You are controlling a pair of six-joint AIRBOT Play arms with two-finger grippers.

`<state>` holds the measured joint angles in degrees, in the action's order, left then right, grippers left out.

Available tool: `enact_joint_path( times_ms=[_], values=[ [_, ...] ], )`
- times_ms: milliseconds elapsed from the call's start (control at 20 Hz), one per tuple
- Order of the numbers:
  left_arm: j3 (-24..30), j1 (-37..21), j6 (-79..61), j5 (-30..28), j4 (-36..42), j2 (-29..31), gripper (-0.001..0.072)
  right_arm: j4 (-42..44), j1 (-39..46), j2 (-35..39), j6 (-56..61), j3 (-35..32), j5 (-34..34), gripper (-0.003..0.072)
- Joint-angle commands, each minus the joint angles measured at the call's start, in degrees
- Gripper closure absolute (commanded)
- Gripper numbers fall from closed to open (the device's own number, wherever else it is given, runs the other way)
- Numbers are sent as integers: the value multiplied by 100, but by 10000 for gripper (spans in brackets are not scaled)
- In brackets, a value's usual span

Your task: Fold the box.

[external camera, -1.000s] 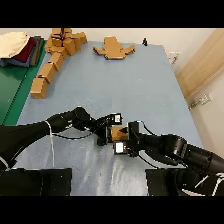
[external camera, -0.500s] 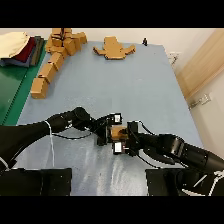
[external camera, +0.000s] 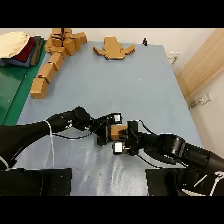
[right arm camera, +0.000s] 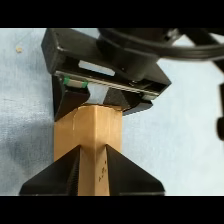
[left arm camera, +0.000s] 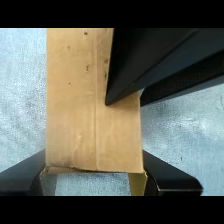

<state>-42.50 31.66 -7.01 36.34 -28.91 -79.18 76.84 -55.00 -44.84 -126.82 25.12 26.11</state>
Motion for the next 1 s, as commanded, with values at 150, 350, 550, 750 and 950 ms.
enact_joint_path(
  times_ms=[150, 350, 550, 750, 950],
  values=[
    [-4, 4, -2, 13, -2, -2, 186, 140, -2, 216, 0, 4, 42, 463],
    [-4, 4, -2, 11, 0, -2, 186, 138, 2, 240, 0, 4, 48, 463],
    [-4, 4, -2, 11, 0, -2, 186, 136, 2, 238, 0, 4, 48, 448],
    [-4, 4, -2, 11, 0, -2, 186, 138, 4, 208, 2, 4, 59, 462],
    [-4, 4, -2, 11, 0, -2, 186, 138, 2, 195, 48, 2, 120, 471]
  ],
)
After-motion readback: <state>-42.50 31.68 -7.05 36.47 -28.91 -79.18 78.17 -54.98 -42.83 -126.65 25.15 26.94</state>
